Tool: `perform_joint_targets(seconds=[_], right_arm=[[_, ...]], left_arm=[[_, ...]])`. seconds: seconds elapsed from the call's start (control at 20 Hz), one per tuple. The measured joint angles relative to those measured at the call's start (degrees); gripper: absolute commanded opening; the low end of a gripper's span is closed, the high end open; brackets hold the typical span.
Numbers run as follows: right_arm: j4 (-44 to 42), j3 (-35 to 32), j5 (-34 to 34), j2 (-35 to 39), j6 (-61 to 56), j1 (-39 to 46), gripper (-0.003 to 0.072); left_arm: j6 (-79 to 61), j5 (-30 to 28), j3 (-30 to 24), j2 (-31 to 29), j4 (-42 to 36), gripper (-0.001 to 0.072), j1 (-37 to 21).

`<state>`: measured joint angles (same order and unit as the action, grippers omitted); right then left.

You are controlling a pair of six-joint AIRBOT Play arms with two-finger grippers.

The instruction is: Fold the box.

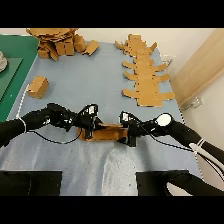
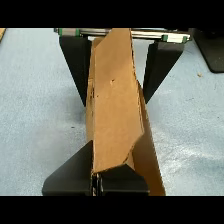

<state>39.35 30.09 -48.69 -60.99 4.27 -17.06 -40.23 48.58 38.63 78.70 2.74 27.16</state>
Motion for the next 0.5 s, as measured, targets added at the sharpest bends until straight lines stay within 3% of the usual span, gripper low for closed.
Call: perform_joint_targets(seconds=[0.25,0.5], right_arm=[[0.85,3.28,-3.17,-5.29,0.98,0.94,0.0720],[3.13,4.13,-3.78,-6.62,-5.79,1.11,0.0720]], left_arm=[[0.00,0.00,0.00,0.00,0.02,0.0013,0.00],[0.00,0.00,0.00,0.00,0.00,0.0013,0.00]])
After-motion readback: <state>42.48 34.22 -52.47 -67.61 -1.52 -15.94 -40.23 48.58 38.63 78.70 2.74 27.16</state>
